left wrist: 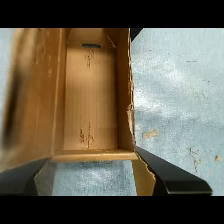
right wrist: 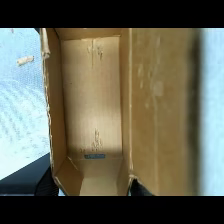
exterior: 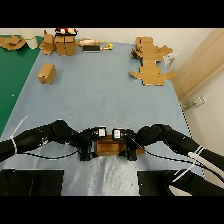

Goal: Fold the box.

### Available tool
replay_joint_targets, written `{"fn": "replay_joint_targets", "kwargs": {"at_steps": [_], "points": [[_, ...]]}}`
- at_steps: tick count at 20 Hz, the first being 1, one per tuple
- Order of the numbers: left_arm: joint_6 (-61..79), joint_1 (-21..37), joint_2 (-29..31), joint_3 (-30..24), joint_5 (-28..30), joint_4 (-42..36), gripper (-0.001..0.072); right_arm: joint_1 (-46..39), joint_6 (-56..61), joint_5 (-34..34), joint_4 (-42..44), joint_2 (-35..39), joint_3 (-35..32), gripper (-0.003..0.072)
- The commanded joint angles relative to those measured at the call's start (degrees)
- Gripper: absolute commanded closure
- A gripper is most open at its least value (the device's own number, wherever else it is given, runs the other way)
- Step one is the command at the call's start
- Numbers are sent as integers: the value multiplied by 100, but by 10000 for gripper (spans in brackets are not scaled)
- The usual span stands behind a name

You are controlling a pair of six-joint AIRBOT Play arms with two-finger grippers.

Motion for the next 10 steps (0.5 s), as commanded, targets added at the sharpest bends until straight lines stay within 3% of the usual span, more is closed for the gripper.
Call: {"fn": "replay_joint_targets", "kwargs": {"at_steps": [1,10], "points": [[35,-162,-81,4,313,26,28,4,4,7,2,-2,2,185],[0,-229,-81,2,402,26,28,4,4,7,0,-2,2,185]]}}
